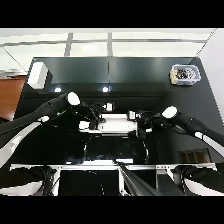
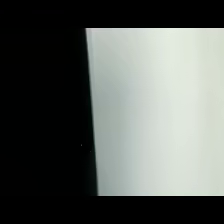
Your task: Fold the box and place the chain.
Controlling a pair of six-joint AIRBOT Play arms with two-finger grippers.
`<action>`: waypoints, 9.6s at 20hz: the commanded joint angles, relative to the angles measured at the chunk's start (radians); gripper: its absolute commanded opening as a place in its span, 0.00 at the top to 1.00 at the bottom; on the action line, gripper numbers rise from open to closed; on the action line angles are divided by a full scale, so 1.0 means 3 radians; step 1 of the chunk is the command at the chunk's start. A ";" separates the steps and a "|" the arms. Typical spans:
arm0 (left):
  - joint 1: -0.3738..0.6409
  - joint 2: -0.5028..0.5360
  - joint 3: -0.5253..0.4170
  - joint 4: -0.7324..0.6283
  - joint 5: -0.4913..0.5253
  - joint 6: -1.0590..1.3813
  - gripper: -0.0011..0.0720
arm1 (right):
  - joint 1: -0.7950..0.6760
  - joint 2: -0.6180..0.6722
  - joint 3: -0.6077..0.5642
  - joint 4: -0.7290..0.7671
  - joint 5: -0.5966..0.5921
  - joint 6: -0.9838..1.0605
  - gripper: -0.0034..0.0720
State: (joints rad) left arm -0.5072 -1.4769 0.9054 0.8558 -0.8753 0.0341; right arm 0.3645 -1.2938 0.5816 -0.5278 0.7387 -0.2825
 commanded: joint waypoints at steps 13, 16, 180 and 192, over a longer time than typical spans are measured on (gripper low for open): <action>0.0000 -0.0001 0.0003 0.0001 0.0000 0.0000 0.95 | 0.0094 -0.0103 0.0116 -0.0086 -0.0023 0.0045 0.12; 0.0000 -0.0001 0.0003 0.0001 0.0001 0.0000 0.95 | 0.0094 -0.0103 0.0116 -0.0086 -0.0024 0.0046 0.12; 0.1497 0.0106 -0.0872 -0.1167 -0.1233 -0.3005 0.03 | 0.0094 -0.0102 0.0114 -0.0079 -0.0033 0.0046 0.64; 0.0785 0.0107 -0.0259 -0.0591 -0.1136 -0.4175 0.15 | 0.0094 -0.0102 0.0114 -0.0079 -0.0033 0.0046 0.64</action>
State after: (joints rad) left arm -0.2142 -1.4452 0.7712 0.5415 -1.2591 -1.0615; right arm 0.3920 -1.3243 0.6155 -0.5518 0.7284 -0.2691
